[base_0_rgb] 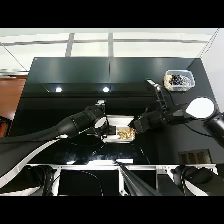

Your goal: Fold the box and place the chain.

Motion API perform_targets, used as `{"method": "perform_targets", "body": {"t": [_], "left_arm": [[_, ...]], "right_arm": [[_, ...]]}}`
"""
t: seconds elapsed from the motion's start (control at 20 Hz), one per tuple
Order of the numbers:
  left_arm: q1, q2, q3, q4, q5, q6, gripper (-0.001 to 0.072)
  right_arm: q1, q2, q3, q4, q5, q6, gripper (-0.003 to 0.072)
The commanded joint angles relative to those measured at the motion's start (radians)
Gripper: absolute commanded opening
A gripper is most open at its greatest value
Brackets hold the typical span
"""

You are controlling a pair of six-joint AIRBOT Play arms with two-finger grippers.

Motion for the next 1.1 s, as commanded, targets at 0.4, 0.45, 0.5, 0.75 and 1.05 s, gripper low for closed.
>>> {"method": "perform_targets", "body": {"t": [0.4,0.45,0.5,0.75,1.05], "left_arm": [[0.0,0.0,0.0,0.001,-0.002,0.0,0.0031],[0.0,0.0,0.0,0.002,-0.002,0.0,0.0031],[0.001,0.0,0.0,0.002,-0.002,0.0,0.0031],[0.0,0.0,0.0,0.002,-0.002,0.0,0.0031],[0.0,0.0,0.0,0.002,-0.002,0.0,0.0031]], "right_arm": [[-0.283,0.015,-0.049,-0.306,0.089,-0.22,0.0385],[-0.295,0.022,-0.103,-0.191,0.046,-0.343,0.0385],[-0.296,0.022,-0.164,-0.066,-0.023,-0.465,0.0386],[-0.177,0.018,-0.371,0.011,-0.346,-0.883,0.072],[-0.051,-0.037,-0.402,-0.036,-0.446,-1.227,0.072]]}}
